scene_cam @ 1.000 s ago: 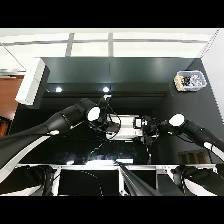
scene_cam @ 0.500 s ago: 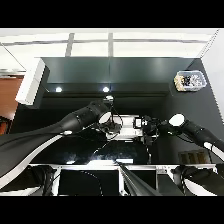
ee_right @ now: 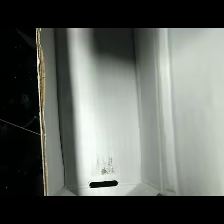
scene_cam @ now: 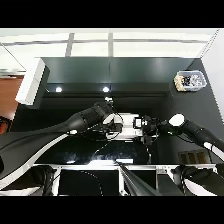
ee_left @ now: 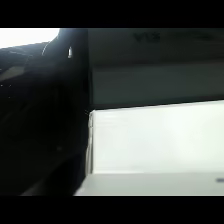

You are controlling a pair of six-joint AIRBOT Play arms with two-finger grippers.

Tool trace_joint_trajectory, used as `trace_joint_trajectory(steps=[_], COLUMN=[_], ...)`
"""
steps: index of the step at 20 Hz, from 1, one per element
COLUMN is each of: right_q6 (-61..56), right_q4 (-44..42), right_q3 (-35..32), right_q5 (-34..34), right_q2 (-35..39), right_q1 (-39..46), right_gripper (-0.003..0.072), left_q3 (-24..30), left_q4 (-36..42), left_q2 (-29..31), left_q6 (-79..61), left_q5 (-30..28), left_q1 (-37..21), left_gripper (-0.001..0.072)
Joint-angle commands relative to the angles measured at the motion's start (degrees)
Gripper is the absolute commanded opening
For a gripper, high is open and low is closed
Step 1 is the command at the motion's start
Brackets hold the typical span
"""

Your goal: Fold the box and place the chain.

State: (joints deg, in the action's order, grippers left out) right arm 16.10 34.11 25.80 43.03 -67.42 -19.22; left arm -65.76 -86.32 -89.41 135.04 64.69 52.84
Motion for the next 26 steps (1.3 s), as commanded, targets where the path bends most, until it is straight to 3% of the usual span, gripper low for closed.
trace_joint_trajectory(steps=[1, 2, 7, 8, 9, 10, 12, 13, 15, 23, 24, 25, 26], right_q6=[0.0, 0.0, 0.0, 0.0, 0.0, 0.0, 0.0, 0.0, 0.0, -4.3, -7.1, -10.7, -13.0], right_q4=[0.0, 0.0, 0.0, 0.0, 0.0, 0.0, 0.0, 0.0, 0.0, 3.3, 5.3, 6.1, 6.5], right_q3=[0.0, 0.0, 0.0, 0.0, 0.0, 0.0, 0.0, 0.0, 0.0, 0.3, 0.3, 0.3, 0.4], right_q5=[0.0, 0.0, 0.0, 0.0, 0.0, 0.0, 0.0, 0.0, 0.0, 1.1, 1.6, 1.6, 1.8], right_q2=[0.0, 0.0, 0.0, 0.0, 0.0, 0.0, 0.0, 0.0, 0.0, 1.5, 2.5, 3.5, 4.4], right_q1=[-0.1, -0.1, -0.1, -0.1, -0.1, -0.1, -0.1, -0.1, -0.1, 0.0, 0.0, 0.4, 1.2], right_gripper=[0.0496, 0.0496, 0.0496, 0.0496, 0.0496, 0.0496, 0.0496, 0.0496, 0.0496, 0.0499, 0.0546, 0.0646, 0.0646], left_q3=[-1.6, -2.2, -3.0, -3.0, -3.0, -3.0, -3.0, -3.0, -3.0, -3.0, -3.0, -3.0, -3.0], left_q4=[0.0, 0.0, -0.1, -0.2, -0.1, -0.1, -0.2, -0.2, -0.5, -0.6, -0.8, -0.9, -0.9], left_q2=[-1.1, -1.2, -1.3, -1.3, -1.3, -1.3, -1.3, -1.4, -1.4, -1.4, -1.4, -1.4, -1.4], left_q6=[0.6, 0.6, 0.4, 0.4, 0.4, 0.4, 0.4, 0.4, 0.4, 0.4, 0.4, 0.4, 0.4], left_q5=[0.0, 0.0, 0.5, 0.5, 0.5, 0.6, 1.0, 1.2, 1.8, 1.6, 1.6, 1.6, 1.4], left_q1=[0.0, 0.0, 0.0, 0.0, 0.0, 0.0, 0.0, 0.0, 0.0, 0.0, 0.0, 0.0, 0.0], left_gripper=[0.0093, 0.0023, 0.0031, 0.0121, 0.0277, 0.0316, 0.0315, 0.0307, 0.0022, 0.0022, 0.0022, 0.0023, 0.0022])
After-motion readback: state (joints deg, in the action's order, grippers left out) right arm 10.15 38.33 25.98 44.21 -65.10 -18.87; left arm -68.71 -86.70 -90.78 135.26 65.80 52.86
